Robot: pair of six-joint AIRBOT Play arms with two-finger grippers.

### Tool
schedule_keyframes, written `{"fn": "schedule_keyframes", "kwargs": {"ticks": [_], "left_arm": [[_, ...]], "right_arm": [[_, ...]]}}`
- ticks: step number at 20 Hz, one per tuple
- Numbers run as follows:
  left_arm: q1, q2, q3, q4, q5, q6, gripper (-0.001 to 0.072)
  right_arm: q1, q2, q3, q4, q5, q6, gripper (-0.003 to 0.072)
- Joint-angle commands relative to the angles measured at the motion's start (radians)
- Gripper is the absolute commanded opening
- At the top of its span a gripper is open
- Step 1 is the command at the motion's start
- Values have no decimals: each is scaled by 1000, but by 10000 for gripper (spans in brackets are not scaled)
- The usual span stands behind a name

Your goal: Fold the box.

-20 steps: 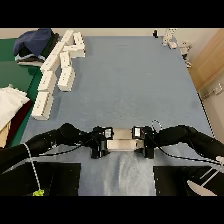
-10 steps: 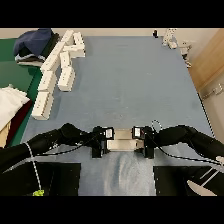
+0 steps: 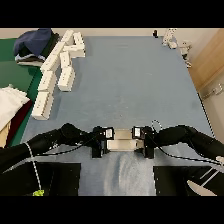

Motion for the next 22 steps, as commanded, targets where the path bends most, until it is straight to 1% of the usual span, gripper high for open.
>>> {"fn": "schedule_keyframes", "kwargs": {"ticks": [1,12,13,14,15,17,18,20,22], "left_arm": [[0,0,1,0,2,-2,477],[0,0,1,0,2,-2,477],[0,0,1,0,2,-2,477],[0,0,1,0,2,-2,477],[0,0,1,0,2,-2,477],[0,0,1,0,2,-2,477],[0,0,1,0,2,-2,477],[0,0,1,0,2,-2,477],[0,0,1,0,2,-2,477]], "right_arm": [[0,0,0,0,0,1,514],[1,-1,0,0,2,3,515],[0,1,0,0,2,13,590],[1,6,2,-14,-1,38,720],[1,18,10,-46,-18,89,720],[0,58,39,-163,-82,220,720],[1,89,56,-244,-134,293,720],[1,156,91,-390,-264,465,720],[0,230,132,-485,-410,654,720]]}}
